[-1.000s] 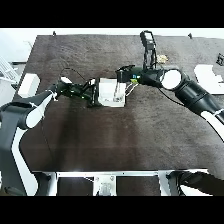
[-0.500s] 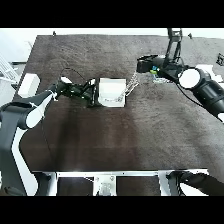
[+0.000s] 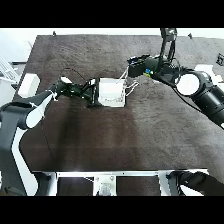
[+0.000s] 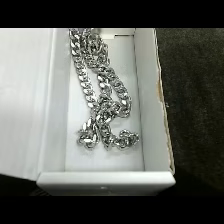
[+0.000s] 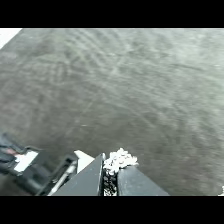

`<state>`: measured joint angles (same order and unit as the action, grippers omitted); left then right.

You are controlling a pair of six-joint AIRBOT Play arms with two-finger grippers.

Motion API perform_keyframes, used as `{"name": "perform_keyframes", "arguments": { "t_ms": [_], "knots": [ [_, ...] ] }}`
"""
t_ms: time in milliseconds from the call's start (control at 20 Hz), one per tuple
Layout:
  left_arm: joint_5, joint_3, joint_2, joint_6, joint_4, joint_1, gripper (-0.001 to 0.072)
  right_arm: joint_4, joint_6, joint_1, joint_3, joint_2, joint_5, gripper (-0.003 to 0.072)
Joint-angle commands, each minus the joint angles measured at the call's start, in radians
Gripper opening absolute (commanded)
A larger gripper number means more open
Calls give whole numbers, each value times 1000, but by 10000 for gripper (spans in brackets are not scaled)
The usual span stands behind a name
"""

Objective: Fold the box and place the chain.

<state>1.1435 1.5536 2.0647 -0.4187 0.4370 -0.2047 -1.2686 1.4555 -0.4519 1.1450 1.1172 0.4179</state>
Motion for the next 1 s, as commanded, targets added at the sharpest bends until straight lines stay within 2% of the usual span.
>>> {"name": "perform_keyframes", "arguments": {
  "t_ms": [0,400,850,900,950],
  "knots": [
    [-2,1,0,0,0,0,287,-4,4,-47,1,10,2,5],
    [-2,1,0,0,0,0,287,23,11,-64,1,162,-18,5],
    [-2,1,0,0,0,0,288,64,11,-79,1,471,-59,19],
    [-2,1,0,0,0,0,287,64,11,-79,1,478,-59,233],
    [-2,1,0,0,0,0,287,64,11,-76,2,473,-59,495]
  ]
}}
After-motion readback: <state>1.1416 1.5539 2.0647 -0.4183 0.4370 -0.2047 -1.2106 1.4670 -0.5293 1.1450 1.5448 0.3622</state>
